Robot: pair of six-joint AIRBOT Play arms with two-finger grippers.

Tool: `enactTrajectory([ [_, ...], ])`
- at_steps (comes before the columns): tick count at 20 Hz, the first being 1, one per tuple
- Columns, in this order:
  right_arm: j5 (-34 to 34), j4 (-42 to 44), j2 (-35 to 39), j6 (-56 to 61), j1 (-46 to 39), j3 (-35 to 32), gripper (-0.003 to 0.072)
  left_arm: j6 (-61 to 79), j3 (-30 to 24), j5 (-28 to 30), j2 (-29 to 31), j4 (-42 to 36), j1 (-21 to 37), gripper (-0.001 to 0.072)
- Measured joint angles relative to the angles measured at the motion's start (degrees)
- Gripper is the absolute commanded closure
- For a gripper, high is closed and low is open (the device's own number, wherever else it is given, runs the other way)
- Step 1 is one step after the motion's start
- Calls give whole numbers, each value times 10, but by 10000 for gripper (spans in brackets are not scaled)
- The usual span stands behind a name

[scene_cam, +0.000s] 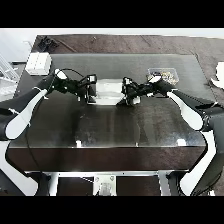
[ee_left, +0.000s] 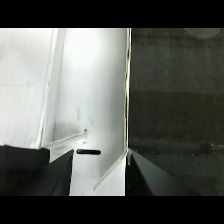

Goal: Fold the box and place the chain.

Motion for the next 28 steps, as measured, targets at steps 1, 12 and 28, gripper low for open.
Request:
enactTrajectory([
  [1,0,0,0,0,0,0,190,-1,0,0,0,5,3,302],
  [12,0,0,0,0,0,0,190,57,0,-9,0,-56,21,478],
  [28,0,0,0,0,0,0,190,73,0,4,-15,-125,-4,157],
])
